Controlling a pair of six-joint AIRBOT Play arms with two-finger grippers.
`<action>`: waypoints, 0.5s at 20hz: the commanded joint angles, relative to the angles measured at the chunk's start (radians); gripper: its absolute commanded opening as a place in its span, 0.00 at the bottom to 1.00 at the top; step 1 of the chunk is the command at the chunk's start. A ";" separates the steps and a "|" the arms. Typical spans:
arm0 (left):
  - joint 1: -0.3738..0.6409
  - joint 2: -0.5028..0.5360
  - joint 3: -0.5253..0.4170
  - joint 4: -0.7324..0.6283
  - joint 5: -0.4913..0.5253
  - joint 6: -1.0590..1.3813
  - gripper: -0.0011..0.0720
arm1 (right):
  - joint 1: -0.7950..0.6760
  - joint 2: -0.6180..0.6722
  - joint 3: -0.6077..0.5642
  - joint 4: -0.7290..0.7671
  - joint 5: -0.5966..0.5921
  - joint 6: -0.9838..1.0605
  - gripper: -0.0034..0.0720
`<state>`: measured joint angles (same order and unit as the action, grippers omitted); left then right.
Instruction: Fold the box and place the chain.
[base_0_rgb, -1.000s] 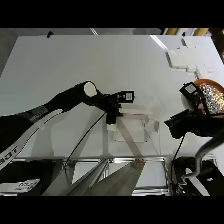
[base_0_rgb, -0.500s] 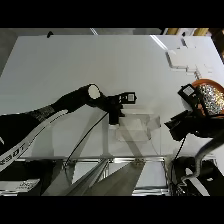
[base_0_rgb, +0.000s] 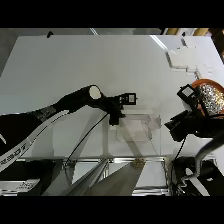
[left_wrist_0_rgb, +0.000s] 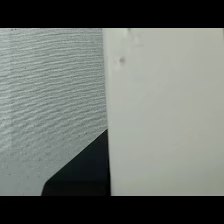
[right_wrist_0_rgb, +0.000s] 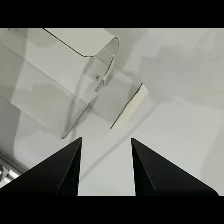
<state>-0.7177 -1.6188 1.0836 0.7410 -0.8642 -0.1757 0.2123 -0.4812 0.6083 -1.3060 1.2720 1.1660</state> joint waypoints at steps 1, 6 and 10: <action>0.000 0.000 -0.001 0.000 0.000 -0.001 0.03 | 0.001 0.001 0.001 0.005 0.000 -0.001 0.49; -0.001 0.000 -0.001 0.000 -0.003 -0.007 0.03 | 0.001 0.001 0.001 0.006 0.001 -0.048 0.49; -0.001 0.000 -0.001 0.000 -0.003 -0.007 0.03 | 0.001 0.000 -0.020 0.123 0.051 -0.280 0.07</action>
<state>-0.7177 -1.6188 1.0832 0.7410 -0.8646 -0.1829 0.2123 -0.4812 0.6018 -1.2610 1.2900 1.0519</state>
